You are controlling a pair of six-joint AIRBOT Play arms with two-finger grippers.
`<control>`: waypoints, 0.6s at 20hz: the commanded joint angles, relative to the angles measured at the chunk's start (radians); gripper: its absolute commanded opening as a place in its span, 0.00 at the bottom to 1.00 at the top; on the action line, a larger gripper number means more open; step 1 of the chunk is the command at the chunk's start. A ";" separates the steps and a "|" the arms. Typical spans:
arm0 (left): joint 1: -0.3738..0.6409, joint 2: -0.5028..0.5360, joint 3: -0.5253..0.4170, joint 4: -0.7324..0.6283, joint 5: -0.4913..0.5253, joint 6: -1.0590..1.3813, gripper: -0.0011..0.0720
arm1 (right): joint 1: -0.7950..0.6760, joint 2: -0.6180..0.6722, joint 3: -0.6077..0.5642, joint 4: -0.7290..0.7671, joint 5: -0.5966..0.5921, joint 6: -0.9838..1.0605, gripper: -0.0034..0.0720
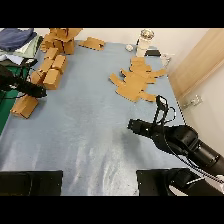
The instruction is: Fold the box.
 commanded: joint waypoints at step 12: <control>-0.398 0.370 -0.191 -0.003 -0.133 -0.327 0.02 | 0.000 -0.502 0.428 0.220 -0.286 -0.429 0.05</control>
